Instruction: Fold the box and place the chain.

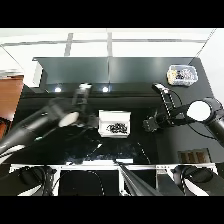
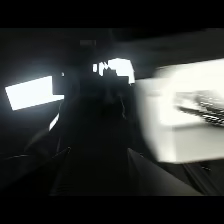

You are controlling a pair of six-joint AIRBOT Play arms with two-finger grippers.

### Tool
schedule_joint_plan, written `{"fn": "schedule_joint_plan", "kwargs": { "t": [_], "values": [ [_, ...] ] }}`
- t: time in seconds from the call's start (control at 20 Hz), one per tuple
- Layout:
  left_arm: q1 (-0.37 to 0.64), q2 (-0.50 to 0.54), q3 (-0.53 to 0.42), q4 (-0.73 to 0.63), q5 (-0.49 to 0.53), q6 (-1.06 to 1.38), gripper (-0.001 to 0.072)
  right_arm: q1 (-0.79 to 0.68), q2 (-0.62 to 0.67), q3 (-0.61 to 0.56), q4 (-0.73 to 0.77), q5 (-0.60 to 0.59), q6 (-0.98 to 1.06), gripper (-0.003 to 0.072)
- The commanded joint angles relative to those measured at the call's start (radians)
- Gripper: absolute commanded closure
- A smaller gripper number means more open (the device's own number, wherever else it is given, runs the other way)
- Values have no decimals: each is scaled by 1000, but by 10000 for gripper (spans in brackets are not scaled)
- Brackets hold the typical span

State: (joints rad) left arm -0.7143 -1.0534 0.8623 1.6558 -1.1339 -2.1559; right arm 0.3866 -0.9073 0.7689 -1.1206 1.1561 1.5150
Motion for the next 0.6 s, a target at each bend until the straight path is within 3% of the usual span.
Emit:
{"fn": "schedule_joint_plan", "kwargs": {
  "t": [0.0,0.05,0.15,0.25,0.3,0.4,0.55],
  "values": [
    [254,228,-255,-137,102,146,276,0,1,0,1,-9,20,429],
    [370,252,-328,-344,146,401,279,0,1,0,1,-17,32,428],
    [610,239,-447,-886,102,1030,285,0,1,0,1,-31,49,429],
    [739,220,-510,-1170,77,1441,284,0,1,0,1,-35,53,429],
    [755,216,-523,-1212,102,1600,270,0,1,0,1,-35,55,429],
    [739,206,-525,-1220,164,1922,-11,0,1,0,1,-37,61,428],
    [658,195,-525,-1214,229,2251,-8,0,1,0,1,-37,74,428]
  ]
}}
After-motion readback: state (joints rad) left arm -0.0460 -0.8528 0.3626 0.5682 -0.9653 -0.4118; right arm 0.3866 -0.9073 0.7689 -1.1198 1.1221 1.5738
